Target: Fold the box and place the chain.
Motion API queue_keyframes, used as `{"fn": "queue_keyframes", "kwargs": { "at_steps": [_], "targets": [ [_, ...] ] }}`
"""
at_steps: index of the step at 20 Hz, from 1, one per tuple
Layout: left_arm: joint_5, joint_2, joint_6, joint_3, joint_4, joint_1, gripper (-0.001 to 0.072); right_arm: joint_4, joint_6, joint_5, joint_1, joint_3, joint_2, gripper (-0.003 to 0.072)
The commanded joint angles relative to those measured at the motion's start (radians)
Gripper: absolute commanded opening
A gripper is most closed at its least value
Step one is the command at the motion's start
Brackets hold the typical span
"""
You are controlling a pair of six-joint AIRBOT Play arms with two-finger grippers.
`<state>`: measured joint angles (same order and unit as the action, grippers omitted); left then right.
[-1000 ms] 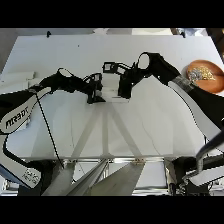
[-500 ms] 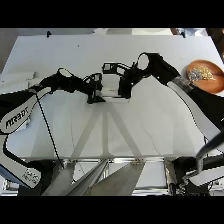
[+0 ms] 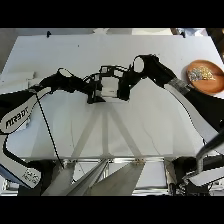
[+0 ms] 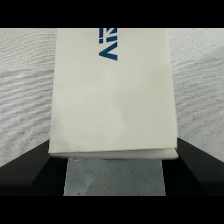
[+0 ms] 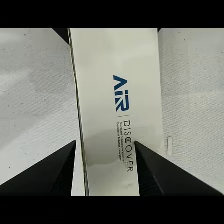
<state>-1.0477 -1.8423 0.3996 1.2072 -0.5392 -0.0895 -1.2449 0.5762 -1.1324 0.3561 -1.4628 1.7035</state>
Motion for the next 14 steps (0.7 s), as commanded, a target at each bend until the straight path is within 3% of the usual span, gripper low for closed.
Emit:
{"fn": "queue_keyframes", "kwargs": {
  "at_steps": [1,8,10,13,14],
  "targets": [
    [0.0,0.0,0.0,0.001,0.0,0.0,0.0162,-0.011,0.003,-0.003,0.005,0.0,-0.006,0.0423],
    [0.0,0.0,0.0,0.001,0.0,0.0,0.0162,-0.013,0.004,0.018,0.002,0.0,-0.107,0.0419],
    [0.0,0.0,0.0,0.001,0.0,0.0,0.0162,0.016,0.056,0.019,-0.011,0.0,-0.136,0.0386],
    [0.0,0.0,0.0,0.001,0.0,0.0,0.0162,0.193,0.166,0.014,-0.069,0.0,-0.146,0.0143],
    [0.0,0.0,0.0,0.001,0.0,0.0,0.0162,0.267,0.198,0.013,-0.097,0.0,-0.142,0.0101]
  ]
}}
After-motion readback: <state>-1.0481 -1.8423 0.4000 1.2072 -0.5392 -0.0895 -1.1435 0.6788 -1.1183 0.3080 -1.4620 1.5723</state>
